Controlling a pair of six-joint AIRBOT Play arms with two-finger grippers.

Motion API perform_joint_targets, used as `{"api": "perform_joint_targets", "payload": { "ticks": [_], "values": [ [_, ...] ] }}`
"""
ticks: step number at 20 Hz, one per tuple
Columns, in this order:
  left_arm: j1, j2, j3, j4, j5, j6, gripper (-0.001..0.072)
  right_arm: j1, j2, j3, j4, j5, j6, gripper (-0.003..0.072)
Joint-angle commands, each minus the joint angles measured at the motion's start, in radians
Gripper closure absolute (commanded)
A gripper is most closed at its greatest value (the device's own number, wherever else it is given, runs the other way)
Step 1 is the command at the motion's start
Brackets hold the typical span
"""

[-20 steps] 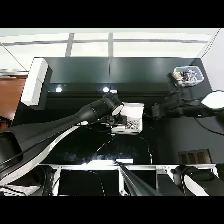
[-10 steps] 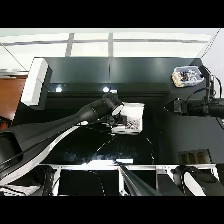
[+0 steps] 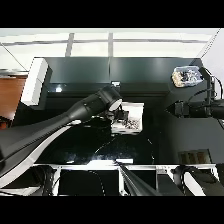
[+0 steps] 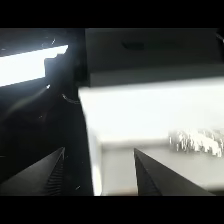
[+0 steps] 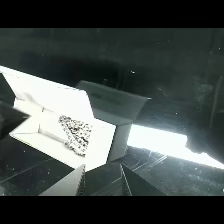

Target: Fold the box and place the chain.

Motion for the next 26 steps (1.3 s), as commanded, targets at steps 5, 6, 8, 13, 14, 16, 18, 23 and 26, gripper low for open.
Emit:
{"api": "perform_joint_targets", "payload": {
  "ticks": [5,6,8,13,14,16,18,23,26],
  "values": [
    [0.08,0.306,-0.185,0.102,0.015,0.222,0.0199,-0.001,0.001,0.001,-0.001,0.009,0.003,0.0413],
    [0.13,0.352,-0.245,0.085,0.039,0.231,0.0199,-0.001,0.001,0.001,-0.001,0.01,0.003,0.0413],
    [0.243,0.444,-0.39,0.013,0.132,0.264,0.0202,-0.001,0.001,0.001,0.0,0.01,0.011,0.0413],
    [0.428,0.556,-0.755,-0.686,0.529,0.913,0.0203,0.0,0.001,0.001,0.0,0.01,0.037,0.0413],
    [0.446,0.537,-0.793,-0.92,0.517,1.21,0.0203,0.0,0.001,0.001,0.0,0.01,0.043,0.0413],
    [0.455,0.478,-0.808,-1.175,0.403,1.634,0.0203,0.0,0.001,0.001,0.0,0.009,0.049,0.0413],
    [0.44,0.426,-0.801,-1.203,0.385,1.861,0.0198,-0.001,0.001,0.001,0.0,0.009,0.055,0.0413],
    [0.44,0.38,-0.798,-1.154,0.391,2.356,-0.0002,0.0,0.001,0.001,0.0,0.008,0.064,0.0413],
    [0.44,0.377,-0.782,-1.069,0.409,2.46,-0.0002,0.0,0.001,0.001,0.0,0.008,0.07,0.0413]
  ]
}}
